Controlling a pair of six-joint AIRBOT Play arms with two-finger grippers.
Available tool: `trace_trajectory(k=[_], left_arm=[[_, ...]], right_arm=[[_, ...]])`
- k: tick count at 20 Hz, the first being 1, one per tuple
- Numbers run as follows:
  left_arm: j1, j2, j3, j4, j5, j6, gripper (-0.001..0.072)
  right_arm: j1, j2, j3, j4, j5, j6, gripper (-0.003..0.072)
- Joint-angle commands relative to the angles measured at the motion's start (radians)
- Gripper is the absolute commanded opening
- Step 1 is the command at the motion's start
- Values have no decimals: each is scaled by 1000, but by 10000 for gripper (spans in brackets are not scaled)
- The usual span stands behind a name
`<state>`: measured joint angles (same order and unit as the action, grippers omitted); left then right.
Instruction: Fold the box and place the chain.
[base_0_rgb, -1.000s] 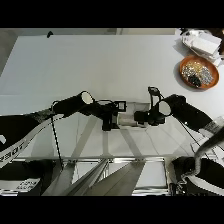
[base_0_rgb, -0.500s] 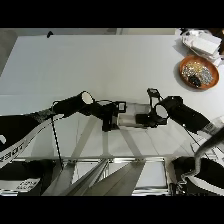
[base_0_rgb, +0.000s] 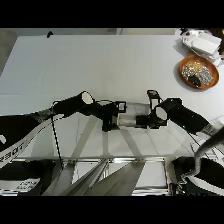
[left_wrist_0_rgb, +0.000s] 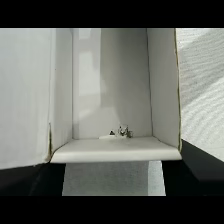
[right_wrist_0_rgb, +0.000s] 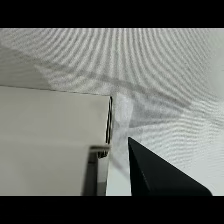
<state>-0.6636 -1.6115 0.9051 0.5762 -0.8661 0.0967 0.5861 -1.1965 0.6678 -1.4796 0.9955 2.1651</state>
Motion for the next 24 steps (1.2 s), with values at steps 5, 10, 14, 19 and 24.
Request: trace_trajectory(k=[5,10,14,19,24], left_arm=[[1,0,1,0,2,0,134],[1,0,1,0,2,0,134],[1,0,1,0,1,0,134],[1,0,1,0,2,0,134],[1,0,1,0,1,0,134]], right_arm=[[1,-1,-16,-13,-79,0,172],[3,-27,-17,-16,-81,0,87],[33,-61,-17,-17,-56,-1,12],[35,-60,-16,-16,-57,-1,38],[35,-6,-16,-18,-100,-36,317]])
